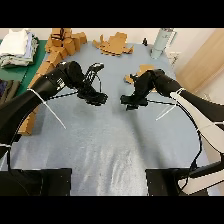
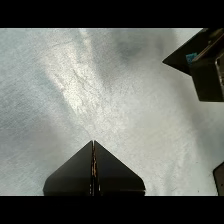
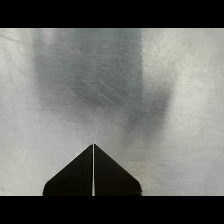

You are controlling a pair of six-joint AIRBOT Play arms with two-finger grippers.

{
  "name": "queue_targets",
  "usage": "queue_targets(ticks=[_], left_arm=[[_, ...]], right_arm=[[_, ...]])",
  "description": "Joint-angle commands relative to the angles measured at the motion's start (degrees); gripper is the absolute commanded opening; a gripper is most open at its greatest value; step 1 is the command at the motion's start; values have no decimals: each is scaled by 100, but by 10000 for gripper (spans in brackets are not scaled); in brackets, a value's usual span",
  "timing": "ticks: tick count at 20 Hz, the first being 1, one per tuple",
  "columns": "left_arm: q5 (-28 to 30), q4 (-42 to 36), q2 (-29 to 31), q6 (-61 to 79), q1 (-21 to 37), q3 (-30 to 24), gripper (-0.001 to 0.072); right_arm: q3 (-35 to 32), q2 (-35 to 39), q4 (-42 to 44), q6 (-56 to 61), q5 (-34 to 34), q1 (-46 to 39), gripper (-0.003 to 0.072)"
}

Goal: Fold the box.

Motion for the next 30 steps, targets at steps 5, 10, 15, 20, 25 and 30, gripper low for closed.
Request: queue_targets(ticks=[5,10,15,20,25,30], left_arm=[[0,-2,-2,2,-2,7,13],[0,0,-2,2,-2,7,12],[0,-2,-2,2,-2,7,13],[0,-2,-2,2,-2,7,13],[0,0,-2,2,-2,7,13],[0,0,-2,2,-2,7,12]], right_arm=[[4,-109,111,33,249,7,9],[273,-179,-691,76,997,-205,9],[1665,-463,-1167,-26,699,-2382,426],[2415,-1491,1600,-1797,1078,-4631,426],[3152,-2647,2859,-2444,1215,-5237,426],[3827,-3329,2868,-2546,1106,-5021,419]])
